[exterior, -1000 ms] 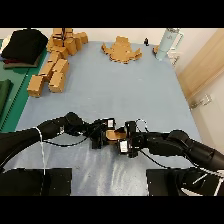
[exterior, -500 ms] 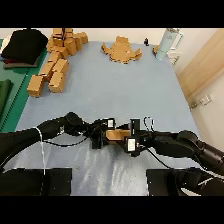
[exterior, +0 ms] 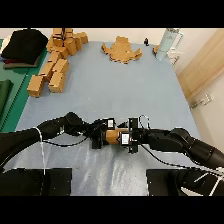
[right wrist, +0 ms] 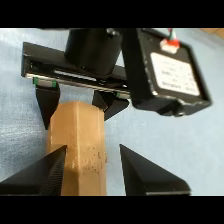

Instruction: Fold the box.

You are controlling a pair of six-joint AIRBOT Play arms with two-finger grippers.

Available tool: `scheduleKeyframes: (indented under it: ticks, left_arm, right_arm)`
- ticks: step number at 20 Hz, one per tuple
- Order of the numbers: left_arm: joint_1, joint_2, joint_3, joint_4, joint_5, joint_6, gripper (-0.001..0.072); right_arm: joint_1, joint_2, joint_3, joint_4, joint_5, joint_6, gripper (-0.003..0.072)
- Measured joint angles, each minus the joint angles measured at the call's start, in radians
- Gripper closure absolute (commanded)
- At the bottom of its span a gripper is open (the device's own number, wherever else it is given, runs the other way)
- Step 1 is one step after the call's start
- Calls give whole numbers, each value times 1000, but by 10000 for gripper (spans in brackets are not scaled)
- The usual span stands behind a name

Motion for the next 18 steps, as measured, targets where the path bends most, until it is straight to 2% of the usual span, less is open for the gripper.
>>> scheduleKeyframes:
  ticks: [9, 18]
  left_arm:
    - [0, 0, 0, 0, 0, 0, 260]
    - [0, 0, 0, 0, 0, 0, 260]
  right_arm:
    - [3, -67, 0, 13, 0, 0, 175]
    - [3, -80, 0, 17, -23, 0, 175]
